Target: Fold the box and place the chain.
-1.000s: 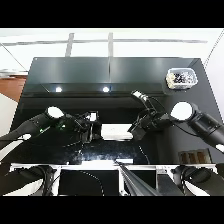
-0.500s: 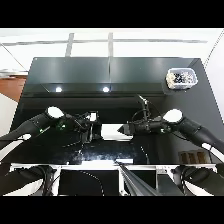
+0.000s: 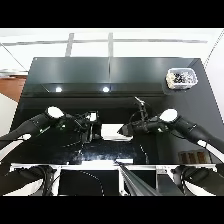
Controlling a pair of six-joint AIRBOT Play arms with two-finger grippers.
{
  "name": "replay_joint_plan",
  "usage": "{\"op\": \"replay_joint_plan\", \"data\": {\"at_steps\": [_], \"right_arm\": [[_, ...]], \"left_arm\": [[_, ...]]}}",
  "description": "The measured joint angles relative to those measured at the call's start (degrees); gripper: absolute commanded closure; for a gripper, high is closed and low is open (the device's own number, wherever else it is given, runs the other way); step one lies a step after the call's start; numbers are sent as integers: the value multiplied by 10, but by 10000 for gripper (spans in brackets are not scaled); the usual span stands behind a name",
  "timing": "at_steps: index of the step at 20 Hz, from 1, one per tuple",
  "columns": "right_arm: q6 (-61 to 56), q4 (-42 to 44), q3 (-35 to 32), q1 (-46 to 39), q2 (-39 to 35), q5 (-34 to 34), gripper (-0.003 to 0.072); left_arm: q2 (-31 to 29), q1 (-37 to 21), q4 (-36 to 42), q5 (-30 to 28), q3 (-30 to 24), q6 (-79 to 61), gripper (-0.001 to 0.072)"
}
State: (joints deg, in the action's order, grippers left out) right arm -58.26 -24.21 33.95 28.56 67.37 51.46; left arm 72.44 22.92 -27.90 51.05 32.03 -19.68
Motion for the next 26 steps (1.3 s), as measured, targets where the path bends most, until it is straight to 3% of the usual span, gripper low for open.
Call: {"op": "replay_joint_plan", "data": {"at_steps": [1, 6, 12, 17, 26], "right_arm": [[2, 4, 11, -12, -15, 9, 654], [-4, -24, 49, -111, -110, 67, 654], [-6, -37, 59, -222, -167, 94, 654], [2, -55, 61, -250, -174, 99, 654], [14, -73, 61, -256, -176, 95, 654]], "left_arm": [[0, 0, 0, 0, 0, 0, -6], [-23, -3, -15, 2, 0, 22, -7], [-104, -12, -55, 11, 0, 140, -7], [-152, -13, -64, 35, 15, 239, -7], [-144, 23, -75, 9, 55, 311, -5]]}}
